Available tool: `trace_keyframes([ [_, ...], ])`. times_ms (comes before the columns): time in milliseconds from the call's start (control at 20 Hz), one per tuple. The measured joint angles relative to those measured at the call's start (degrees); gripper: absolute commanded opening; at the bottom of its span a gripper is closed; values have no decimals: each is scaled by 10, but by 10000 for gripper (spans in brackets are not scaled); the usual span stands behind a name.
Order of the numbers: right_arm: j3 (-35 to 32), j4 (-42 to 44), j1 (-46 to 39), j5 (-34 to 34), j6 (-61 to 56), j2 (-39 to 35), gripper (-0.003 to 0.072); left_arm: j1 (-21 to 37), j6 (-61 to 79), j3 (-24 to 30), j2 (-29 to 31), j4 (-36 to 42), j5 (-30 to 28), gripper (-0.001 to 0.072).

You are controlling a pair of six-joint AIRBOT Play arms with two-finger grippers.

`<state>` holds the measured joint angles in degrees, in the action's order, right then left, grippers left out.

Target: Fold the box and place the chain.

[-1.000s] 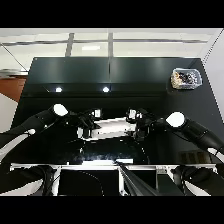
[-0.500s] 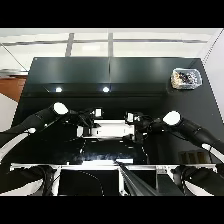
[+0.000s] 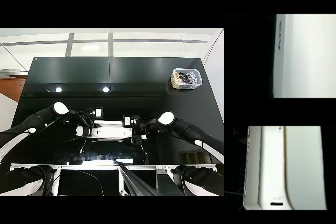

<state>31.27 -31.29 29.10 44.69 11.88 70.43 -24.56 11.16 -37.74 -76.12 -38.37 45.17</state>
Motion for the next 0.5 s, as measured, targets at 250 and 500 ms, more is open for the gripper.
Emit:
trace_keyframes([
  [250,0,2,2,-16,4,14,692,0,-1,0,0,0,-2,28],
  [500,0,3,7,-28,3,18,691,0,-1,0,0,0,-2,28],
])
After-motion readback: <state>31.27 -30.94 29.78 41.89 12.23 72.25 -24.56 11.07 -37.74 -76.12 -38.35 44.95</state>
